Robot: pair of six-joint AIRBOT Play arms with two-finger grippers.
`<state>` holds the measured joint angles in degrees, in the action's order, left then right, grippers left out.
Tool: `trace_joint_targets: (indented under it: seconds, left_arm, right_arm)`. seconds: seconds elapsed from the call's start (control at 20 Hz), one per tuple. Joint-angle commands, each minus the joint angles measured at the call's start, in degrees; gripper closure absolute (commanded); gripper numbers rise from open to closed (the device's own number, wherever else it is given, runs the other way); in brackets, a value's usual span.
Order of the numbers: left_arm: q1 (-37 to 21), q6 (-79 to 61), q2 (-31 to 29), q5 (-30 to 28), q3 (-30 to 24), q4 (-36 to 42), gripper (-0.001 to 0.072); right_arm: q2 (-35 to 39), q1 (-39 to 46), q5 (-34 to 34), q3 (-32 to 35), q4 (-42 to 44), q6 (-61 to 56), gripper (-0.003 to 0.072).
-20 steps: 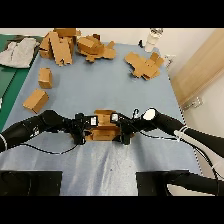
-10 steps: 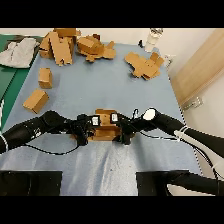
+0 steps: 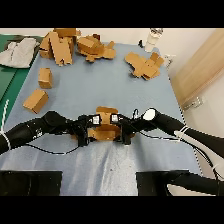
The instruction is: Fold the box.
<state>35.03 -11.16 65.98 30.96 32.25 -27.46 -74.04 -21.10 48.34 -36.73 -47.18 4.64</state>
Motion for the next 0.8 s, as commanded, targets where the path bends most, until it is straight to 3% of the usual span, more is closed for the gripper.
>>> trace_joint_targets:
  seconds: [0.0,0.3,0.35,0.4,0.6,0.75]
  left_arm:
    - [0.0,0.0,0.3,-0.2,0.1,3.3,0.0049]
    - [0.0,0.0,0.3,-0.9,0.1,3.2,0.0052]
    - [0.0,0.4,0.3,-1.9,0.1,3.2,0.0264]
    - [-0.2,1.4,0.2,-2.9,0.1,2.5,0.0698]
    - [-3.2,13.9,-1.0,-10.9,0.1,0.1,0.0696]
    - [-9.8,27.2,-5.3,-8.8,0.1,-5.7,0.0696]
  right_arm:
    - [0.0,0.0,-0.1,0.0,-0.5,-0.1,0.0166]
    - [0.0,0.0,-0.1,0.0,-0.6,-0.1,0.0165]
    - [0.0,0.0,-0.1,0.0,-0.6,-0.1,0.0165]
    - [0.0,0.0,-0.1,0.0,-0.6,-0.1,0.0165]
    - [0.0,0.0,0.4,0.0,-0.6,-0.1,0.0165]
    - [0.0,0.0,1.0,0.0,-0.6,-0.1,0.0165]
